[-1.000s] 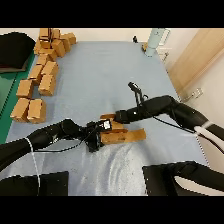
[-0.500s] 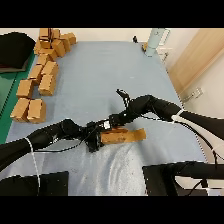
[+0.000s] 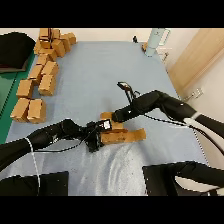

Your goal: Fold the box.

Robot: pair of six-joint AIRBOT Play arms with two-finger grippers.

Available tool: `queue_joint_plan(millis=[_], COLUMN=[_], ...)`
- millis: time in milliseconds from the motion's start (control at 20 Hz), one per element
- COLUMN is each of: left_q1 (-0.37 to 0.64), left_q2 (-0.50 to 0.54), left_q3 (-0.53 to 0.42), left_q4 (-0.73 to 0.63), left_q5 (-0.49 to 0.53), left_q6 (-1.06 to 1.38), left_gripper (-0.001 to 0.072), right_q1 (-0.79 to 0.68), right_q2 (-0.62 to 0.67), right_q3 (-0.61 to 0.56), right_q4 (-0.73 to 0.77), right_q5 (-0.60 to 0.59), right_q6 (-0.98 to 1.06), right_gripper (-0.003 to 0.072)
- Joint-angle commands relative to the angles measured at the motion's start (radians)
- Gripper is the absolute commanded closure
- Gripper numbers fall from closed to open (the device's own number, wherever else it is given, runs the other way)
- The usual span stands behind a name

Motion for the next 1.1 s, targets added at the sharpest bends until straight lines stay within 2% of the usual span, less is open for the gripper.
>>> queue_joint_plan(millis=[0,150,300,350,400,450,500,650,900,1000,1050], left_q1=[0.0,0.0,0.0,0.0,0.0,0.0,0.0,0.0,0.0,0.0,0.0], left_q2=[0.0,0.0,0.0,0.0,0.0,0.0,0.0,0.0,0.0,0.0,0.0], left_q3=[0.001,0.001,0.001,0.001,0.001,0.001,0.001,0.001,0.001,0.001,0.001], left_q4=[0.0,0.0,0.0,0.0,0.0,0.0,0.0,0.0,0.0,0.0,0.0], left_q5=[0.0,0.0,0.0,0.0,0.0,0.0,0.0,0.0,0.0,0.0,0.0], left_q6=[0.0,0.0,0.0,0.0,0.0,0.0,0.0,0.0,0.0,0.0,0.0], left_gripper=[0.0257,0.0257,0.0257,0.0257,0.0257,0.0257,0.0257,0.0257,0.0257,0.0257,0.0257], right_q1=[0.001,0.002,0.002,0.002,0.002,0.002,0.002,0.002,0.003,0.003,0.003], right_q2=[0.14,0.27,0.407,0.432,0.442,0.439,0.428,0.359,0.248,0.232,0.229], right_q3=[-0.011,-0.07,-0.176,-0.208,-0.238,-0.27,-0.298,-0.362,-0.362,-0.362,-0.362], right_q4=[-0.135,-0.164,-0.174,-0.205,-0.243,-0.282,-0.317,-0.372,-0.198,-0.142,-0.11], right_q5=[-0.067,-0.155,-0.249,-0.274,-0.282,-0.275,-0.244,-0.067,0.13,0.169,0.165], right_q6=[0.015,-0.016,-0.216,-0.259,-0.301,-0.348,-0.396,-0.593,-0.91,-0.981,-0.999], right_gripper=[0.0684,0.0684,0.0683,0.0651,0.042,0.0148,0.0114,0.0114,0.0124,0.0257,0.026])
